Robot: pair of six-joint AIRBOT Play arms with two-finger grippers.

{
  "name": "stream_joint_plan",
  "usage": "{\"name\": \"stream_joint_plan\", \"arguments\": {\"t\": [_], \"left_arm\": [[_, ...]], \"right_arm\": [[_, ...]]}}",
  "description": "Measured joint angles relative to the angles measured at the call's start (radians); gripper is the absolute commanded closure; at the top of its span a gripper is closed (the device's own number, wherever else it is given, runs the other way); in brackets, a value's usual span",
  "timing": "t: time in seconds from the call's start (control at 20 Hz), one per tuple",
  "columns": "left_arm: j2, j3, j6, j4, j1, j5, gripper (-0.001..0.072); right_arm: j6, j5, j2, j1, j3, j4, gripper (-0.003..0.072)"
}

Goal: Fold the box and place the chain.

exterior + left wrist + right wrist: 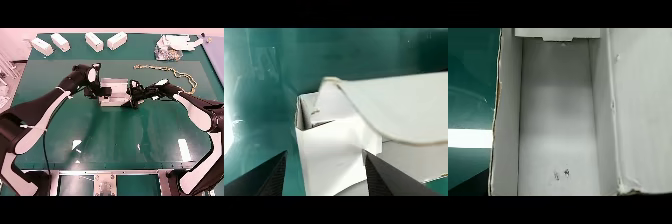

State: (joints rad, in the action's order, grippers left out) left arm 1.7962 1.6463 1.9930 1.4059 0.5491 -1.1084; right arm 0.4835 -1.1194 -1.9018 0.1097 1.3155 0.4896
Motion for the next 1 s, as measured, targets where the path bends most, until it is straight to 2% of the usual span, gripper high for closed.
{"name": "stream_joint_plan", "arguments": {"t": [0.25, 0.6, 1.0], "left_arm": [[0.056, 0.092, 0.051, 0.062, 0.023, -0.101, 0.016], [0.08, 0.129, 0.114, 0.112, 0.033, -0.156, 0.016], [0.172, 0.261, 0.135, 0.161, 0.054, -0.261, 0.0161]], "right_arm": [[0.0, 0.0, 0.0, 0.0, 0.0, 0.0, 0.0123], [0.0, 0.0, 0.0, 0.0, 0.0, 0.0, 0.0123], [0.0, 0.0, 0.0, 0.0, 0.0, 0.0, 0.0123]]}}
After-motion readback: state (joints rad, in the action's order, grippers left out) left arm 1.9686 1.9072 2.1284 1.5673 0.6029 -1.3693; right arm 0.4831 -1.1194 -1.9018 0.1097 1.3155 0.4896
